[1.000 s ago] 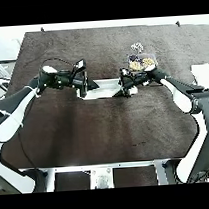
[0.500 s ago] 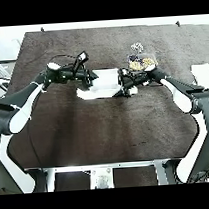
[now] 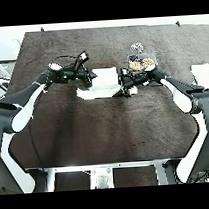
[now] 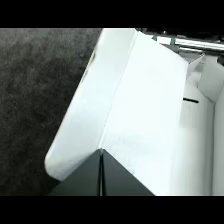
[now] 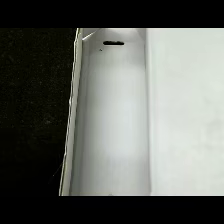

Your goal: Fold the box and place the chain.

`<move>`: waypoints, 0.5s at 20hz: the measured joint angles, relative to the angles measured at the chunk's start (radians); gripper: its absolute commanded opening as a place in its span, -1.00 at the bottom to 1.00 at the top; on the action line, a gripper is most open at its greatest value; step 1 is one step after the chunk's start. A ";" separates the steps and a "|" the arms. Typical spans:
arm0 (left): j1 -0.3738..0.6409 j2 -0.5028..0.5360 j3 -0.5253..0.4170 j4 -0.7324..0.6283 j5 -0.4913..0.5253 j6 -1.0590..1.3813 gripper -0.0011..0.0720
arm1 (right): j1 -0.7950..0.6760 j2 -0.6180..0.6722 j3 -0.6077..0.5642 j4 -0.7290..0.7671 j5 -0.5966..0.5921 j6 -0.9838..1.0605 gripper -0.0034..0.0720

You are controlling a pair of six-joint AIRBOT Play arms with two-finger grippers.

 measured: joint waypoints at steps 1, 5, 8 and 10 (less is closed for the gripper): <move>-0.006 -0.008 0.000 0.013 0.003 -0.005 -0.93 | 0.000 0.000 0.000 0.000 0.000 0.000 0.41; -0.028 -0.025 0.000 0.040 0.014 -0.016 -0.92 | 0.000 0.000 0.000 0.000 0.000 0.002 0.41; -0.034 -0.029 0.000 0.048 0.021 -0.014 -0.92 | 0.000 0.000 0.000 0.000 0.000 0.002 0.41; -0.035 -0.027 0.000 0.054 0.021 -0.011 -0.92 | 0.000 0.000 0.000 0.000 0.000 0.001 0.41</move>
